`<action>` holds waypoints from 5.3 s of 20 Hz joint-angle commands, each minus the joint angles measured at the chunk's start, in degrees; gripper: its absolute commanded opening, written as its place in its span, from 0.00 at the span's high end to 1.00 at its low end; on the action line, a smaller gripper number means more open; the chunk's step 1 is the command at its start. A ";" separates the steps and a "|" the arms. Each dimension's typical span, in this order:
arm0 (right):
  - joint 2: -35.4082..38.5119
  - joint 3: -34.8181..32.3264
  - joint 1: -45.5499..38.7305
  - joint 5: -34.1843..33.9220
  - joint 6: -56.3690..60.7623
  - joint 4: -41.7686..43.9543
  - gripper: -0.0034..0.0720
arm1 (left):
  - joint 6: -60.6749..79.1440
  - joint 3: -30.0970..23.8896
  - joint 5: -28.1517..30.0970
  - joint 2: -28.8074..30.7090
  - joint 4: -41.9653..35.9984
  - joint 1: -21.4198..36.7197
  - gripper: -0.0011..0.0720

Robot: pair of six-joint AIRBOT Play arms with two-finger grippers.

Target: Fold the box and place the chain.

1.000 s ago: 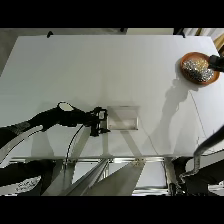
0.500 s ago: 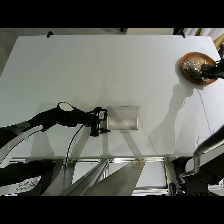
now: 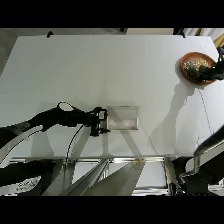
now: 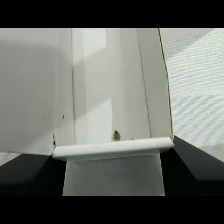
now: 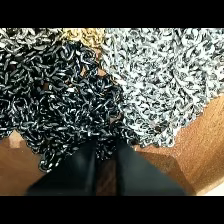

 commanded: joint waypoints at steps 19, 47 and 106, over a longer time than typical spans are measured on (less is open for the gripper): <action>21.49 0.07 0.02 12.02 -11.17 11.63 0.94 | 0.00 -0.02 0.02 0.02 0.00 0.02 0.70; 62.58 -2.69 31.01 34.86 -11.76 19.87 0.93 | 0.00 -0.02 0.00 0.02 0.00 0.02 0.70; 74.16 -67.78 43.82 -7.61 -13.25 24.76 0.78 | 0.00 -0.02 -0.02 0.02 0.00 0.02 0.70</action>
